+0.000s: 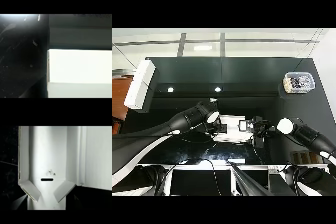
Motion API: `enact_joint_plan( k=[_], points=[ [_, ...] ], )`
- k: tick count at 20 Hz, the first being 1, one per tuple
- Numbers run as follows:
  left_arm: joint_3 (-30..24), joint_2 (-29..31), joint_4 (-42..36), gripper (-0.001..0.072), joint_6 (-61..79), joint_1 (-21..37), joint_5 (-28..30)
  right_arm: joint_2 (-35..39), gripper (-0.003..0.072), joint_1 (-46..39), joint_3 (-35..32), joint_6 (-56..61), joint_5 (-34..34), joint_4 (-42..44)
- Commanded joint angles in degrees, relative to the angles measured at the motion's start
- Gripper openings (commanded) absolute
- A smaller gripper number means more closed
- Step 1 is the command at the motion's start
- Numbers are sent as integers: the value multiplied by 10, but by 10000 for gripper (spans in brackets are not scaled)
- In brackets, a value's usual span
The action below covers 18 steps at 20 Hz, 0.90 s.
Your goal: Fold the box and place the chain.
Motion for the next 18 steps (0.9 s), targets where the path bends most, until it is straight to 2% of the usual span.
enact_joint_plan(
  k=[1,2,3,5,6,7,9,10,18],
  points=[
    [0,-1,2,26,10,1,2,2,696,0,2,8,-29,-7],
    [0,-1,2,26,10,1,2,0,576,0,2,8,-30,-6],
    [-1,-1,2,26,10,1,2,-4,527,0,2,8,-30,4],
    [-1,-1,2,26,10,1,2,-7,525,4,2,2,-27,30],
    [-1,-1,2,26,10,1,2,-7,474,11,2,0,-28,31],
    [-1,-1,2,26,10,1,2,-7,310,17,2,0,-27,33],
    [-1,-1,2,26,10,1,2,-7,236,24,2,3,-21,45],
    [-1,-1,2,27,10,1,2,-7,214,26,2,14,-19,46],
    [-1,-1,0,26,10,1,2,-7,215,26,2,38,-19,79]
  ],
)
